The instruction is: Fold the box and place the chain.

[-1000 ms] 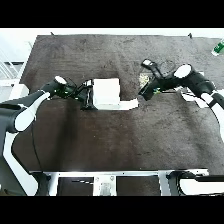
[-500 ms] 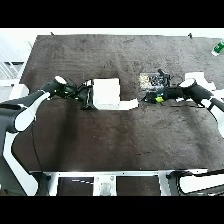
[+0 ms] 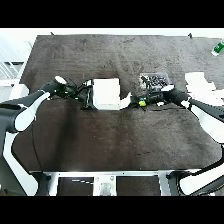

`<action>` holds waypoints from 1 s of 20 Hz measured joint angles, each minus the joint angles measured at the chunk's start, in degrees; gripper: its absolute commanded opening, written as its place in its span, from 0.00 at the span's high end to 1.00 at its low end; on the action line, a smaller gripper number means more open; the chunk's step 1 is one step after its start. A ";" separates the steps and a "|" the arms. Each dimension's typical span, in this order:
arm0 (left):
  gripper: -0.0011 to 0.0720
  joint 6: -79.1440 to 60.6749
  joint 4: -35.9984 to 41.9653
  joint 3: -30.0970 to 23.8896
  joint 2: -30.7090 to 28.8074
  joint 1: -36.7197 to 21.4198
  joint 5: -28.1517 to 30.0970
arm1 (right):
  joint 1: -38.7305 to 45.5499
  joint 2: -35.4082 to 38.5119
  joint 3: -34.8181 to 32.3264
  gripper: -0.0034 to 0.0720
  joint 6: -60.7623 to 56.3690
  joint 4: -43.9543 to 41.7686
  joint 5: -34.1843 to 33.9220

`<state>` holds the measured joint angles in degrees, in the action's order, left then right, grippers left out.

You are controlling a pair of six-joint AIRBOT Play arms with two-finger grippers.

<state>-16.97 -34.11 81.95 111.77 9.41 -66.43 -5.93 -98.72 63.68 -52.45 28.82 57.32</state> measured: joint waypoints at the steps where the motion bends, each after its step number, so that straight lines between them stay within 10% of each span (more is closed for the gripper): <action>1: 0.32 0.00 0.00 0.00 0.00 0.00 0.00 | -0.37 0.33 0.39 0.94 0.35 -0.83 0.39; 6: 0.32 0.00 0.00 0.00 0.00 0.00 -0.02 | -1.42 2.01 1.44 0.81 1.22 -3.93 1.07; 8: 0.32 0.00 -0.02 0.00 0.00 0.00 -0.02 | -1.55 2.34 1.55 0.62 1.40 -4.28 1.20; 20: 0.32 0.00 0.00 0.00 0.00 0.00 0.00 | -3.32 2.73 2.14 0.36 -0.24 -2.84 -0.11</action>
<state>-16.97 -34.11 81.95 111.77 9.41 -66.43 -9.26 -95.98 65.82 -52.69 25.98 57.21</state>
